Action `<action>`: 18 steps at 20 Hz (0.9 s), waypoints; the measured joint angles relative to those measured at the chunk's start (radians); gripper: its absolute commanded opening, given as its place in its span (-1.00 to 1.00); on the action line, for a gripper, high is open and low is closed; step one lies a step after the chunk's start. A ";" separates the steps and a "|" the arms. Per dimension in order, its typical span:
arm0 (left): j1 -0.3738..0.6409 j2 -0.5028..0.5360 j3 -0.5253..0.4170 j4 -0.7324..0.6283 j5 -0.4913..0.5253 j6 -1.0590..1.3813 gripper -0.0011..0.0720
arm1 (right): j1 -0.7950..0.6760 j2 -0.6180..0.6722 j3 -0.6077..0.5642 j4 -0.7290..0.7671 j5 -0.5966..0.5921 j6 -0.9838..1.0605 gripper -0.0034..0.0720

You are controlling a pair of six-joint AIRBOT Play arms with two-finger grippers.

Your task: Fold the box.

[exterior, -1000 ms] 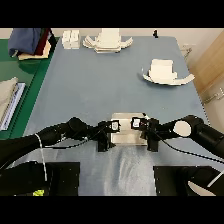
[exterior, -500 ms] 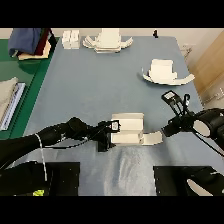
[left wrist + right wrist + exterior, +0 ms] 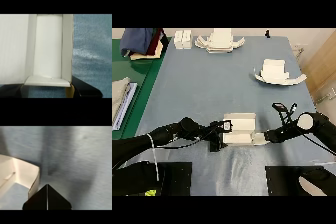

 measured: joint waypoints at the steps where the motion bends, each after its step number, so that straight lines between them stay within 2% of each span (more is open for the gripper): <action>1: 0.000 0.000 0.000 0.000 0.000 0.000 0.46 | -0.002 -0.003 -0.001 0.037 -0.004 -0.017 -0.90; 8: 0.000 0.000 0.000 0.000 0.000 0.000 0.46 | -0.005 0.024 0.025 0.202 0.008 -0.076 -0.84; 9: 0.000 0.000 0.000 0.000 0.000 0.000 0.46 | -0.005 0.035 0.036 0.208 0.010 -0.077 -0.53; 10: 0.000 0.000 0.000 0.000 0.000 0.000 0.46 | -0.006 0.045 0.047 0.206 0.012 -0.075 -0.10; 18: 0.000 0.000 0.000 0.000 0.000 0.000 0.46 | -0.006 0.068 0.079 0.207 0.029 -0.037 -0.08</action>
